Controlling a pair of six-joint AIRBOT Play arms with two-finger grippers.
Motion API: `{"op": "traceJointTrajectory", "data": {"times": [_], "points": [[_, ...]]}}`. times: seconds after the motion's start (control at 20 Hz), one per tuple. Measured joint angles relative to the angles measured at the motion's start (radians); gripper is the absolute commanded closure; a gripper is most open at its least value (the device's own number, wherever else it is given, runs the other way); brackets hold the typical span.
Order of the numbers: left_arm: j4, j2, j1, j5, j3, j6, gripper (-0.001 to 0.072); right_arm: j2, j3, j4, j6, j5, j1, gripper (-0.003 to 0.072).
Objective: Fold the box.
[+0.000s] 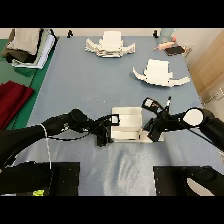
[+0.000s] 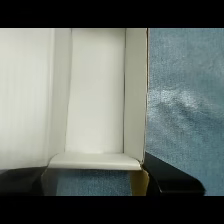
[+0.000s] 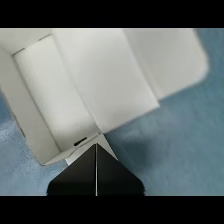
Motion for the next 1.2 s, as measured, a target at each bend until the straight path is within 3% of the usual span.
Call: {"op": "traceJointTrajectory", "data": {"times": [0.25, 0.4, 0.6, 0.8, 0.95, 1.0, 1.05, 1.1, 1.2], "points": [[0.0, 0.0, 0.0, 0.0, 0.0, 0.0, 0.0262, 0.083, 0.074, -0.465, 0.824, 0.142, -0.037, 0.0685], [0.0, 0.0, 0.0, -0.001, 0.0, 0.0, 0.0262, 0.062, 0.066, -0.541, 1.064, 0.207, -0.119, 0.0685], [0.0, 0.0, 0.0, -0.001, 0.0, 0.0, 0.0262, -0.03, -0.003, -0.399, 1.1, 0.204, -0.175, 0.0686], [0.001, 0.0, 0.0, -0.001, 0.0, 0.0, 0.0262, -0.095, -0.053, -0.13, 0.958, 0.127, -0.174, 0.0686], [0.001, 0.0, 0.0, -0.001, 0.0, 0.0, 0.0262, -0.071, -0.047, 0.025, 0.864, 0.098, -0.155, 0.0683], [0.0, 0.0, 0.0, -0.001, 0.0, 0.0, 0.0262, -0.051, -0.04, 0.061, 0.845, 0.09, -0.147, 0.0628], [0.001, 0.0, 0.0, -0.001, 0.0, 0.0, 0.0262, -0.029, -0.034, 0.085, 0.831, 0.088, -0.14, 0.0452], [0.001, 0.0, 0.0, -0.001, 0.0, 0.0, 0.0262, -0.006, -0.028, 0.105, 0.819, 0.086, -0.135, 0.0323], [0.001, 0.0, 0.0, -0.001, 0.0, 0.0, 0.0262, 0.033, -0.021, 0.133, 0.806, 0.08, -0.128, 0.0322]]}}
